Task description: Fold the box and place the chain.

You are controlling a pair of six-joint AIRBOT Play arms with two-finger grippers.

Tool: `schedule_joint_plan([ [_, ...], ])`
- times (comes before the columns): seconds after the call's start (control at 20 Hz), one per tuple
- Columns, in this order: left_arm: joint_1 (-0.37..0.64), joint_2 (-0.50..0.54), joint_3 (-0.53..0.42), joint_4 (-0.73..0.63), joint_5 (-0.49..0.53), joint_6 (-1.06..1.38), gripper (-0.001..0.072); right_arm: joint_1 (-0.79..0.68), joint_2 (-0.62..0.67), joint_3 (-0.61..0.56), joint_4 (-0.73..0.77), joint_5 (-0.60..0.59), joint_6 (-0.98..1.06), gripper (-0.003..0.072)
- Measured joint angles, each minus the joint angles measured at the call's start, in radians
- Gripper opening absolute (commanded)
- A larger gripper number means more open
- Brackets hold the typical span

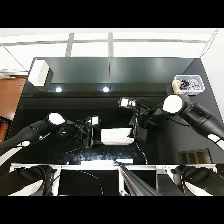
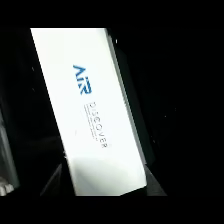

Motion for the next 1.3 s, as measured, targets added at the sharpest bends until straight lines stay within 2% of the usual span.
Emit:
schedule_joint_plan([
  [0.05,0.000,0.000,0.000,0.000,0.000,0.000,0.0331,-0.020,0.007,0.000,0.037,0.016,0.042,0.0060],
  [0.1,0.000,0.000,0.000,0.000,0.000,0.000,0.0330,-0.037,0.011,0.000,0.076,0.029,0.088,0.0050],
  [0.2,0.000,0.000,0.000,0.000,0.000,0.001,0.0331,-0.063,0.018,-0.011,0.151,0.047,0.216,0.0049],
  [0.35,0.000,0.000,0.000,0.000,0.000,0.002,0.0331,-0.082,0.015,-0.066,0.288,0.006,0.420,0.0049],
  [0.6,0.000,0.000,0.000,0.000,-0.001,0.001,0.0331,-0.081,-0.040,-0.174,0.465,-0.071,0.578,0.0049],
  [0.85,0.000,0.000,0.000,0.000,-0.001,0.003,0.0331,-0.050,-0.092,-0.247,0.514,-0.140,0.626,0.0049],
  [1.3,0.000,0.000,0.000,0.000,-0.001,0.002,0.0333,-0.018,-0.118,-0.266,0.485,-0.214,0.637,0.0049],
])
